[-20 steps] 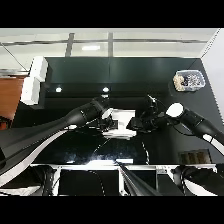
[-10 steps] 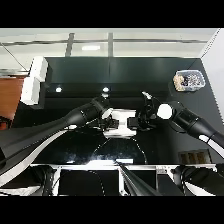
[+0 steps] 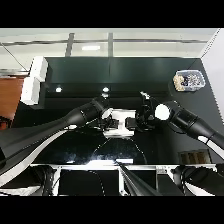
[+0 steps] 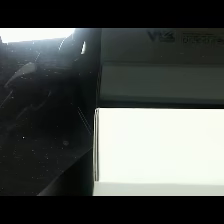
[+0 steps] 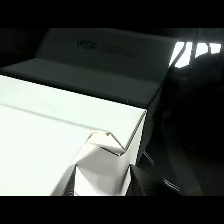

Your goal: Fold the box and place the chain.

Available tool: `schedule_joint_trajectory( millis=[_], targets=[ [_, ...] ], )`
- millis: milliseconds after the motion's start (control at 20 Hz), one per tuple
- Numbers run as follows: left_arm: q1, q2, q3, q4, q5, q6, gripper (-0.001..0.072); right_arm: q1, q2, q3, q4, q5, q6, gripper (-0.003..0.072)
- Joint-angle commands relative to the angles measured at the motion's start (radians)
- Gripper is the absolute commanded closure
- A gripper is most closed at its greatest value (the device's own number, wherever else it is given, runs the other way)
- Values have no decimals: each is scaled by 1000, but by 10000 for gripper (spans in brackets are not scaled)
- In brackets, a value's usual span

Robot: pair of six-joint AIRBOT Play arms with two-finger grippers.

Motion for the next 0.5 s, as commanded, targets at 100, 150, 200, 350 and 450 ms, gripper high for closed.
schedule_joint_trajectory(
  millis=[100, 150, 200, 350, 450],
  targets=[
    [0, 0, 0, 0, 1, 0, 678, 4, -13, 2, -5, 5, 37, 324],
    [0, 0, 0, 0, 1, 0, 678, 4, -25, 6, -5, 15, 42, 324],
    [0, 0, 0, 0, 2, 0, 678, 10, -41, 18, -12, 28, 42, 330],
    [0, 0, 0, 0, 2, 0, 678, 42, -74, 54, -110, 42, 99, 422],
    [0, 0, 0, 0, 2, 0, 678, 57, -87, 64, -167, 55, 158, 421]
  ],
)
